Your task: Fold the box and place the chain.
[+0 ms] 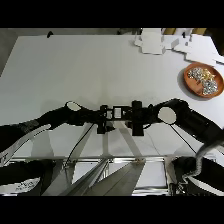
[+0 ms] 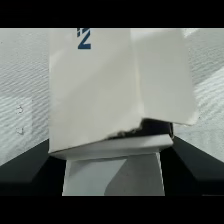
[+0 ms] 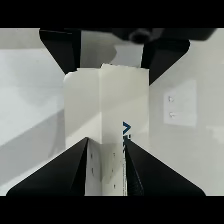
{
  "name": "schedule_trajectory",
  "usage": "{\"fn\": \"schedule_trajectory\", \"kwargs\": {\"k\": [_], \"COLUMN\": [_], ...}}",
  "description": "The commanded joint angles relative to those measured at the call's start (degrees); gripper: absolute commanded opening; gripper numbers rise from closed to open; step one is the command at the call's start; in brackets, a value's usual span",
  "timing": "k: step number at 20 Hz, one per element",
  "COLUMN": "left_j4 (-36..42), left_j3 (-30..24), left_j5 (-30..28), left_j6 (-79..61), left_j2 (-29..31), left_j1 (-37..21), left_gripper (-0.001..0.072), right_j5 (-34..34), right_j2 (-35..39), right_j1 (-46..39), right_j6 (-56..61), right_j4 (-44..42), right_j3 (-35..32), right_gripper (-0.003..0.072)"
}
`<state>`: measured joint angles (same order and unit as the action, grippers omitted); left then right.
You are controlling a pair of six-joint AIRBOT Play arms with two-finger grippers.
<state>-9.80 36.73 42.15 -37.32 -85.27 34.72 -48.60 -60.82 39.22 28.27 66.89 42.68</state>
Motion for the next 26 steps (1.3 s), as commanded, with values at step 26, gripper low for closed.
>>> {"fn": "schedule_trajectory", "kwargs": {"k": [26], "left_j4": [-0.07], "left_j3": [0.04], "left_j5": [0.11], "left_j6": [-0.13], "left_j2": [0.04], "left_j1": [0.00], "left_gripper": [0.0214], "right_j5": [-0.11], "right_j2": [1.77], "right_j1": [0.02], "right_j6": [1.88], "right_j4": [-1.31], "right_j3": [-0.39], "right_gripper": [0.0351]}}
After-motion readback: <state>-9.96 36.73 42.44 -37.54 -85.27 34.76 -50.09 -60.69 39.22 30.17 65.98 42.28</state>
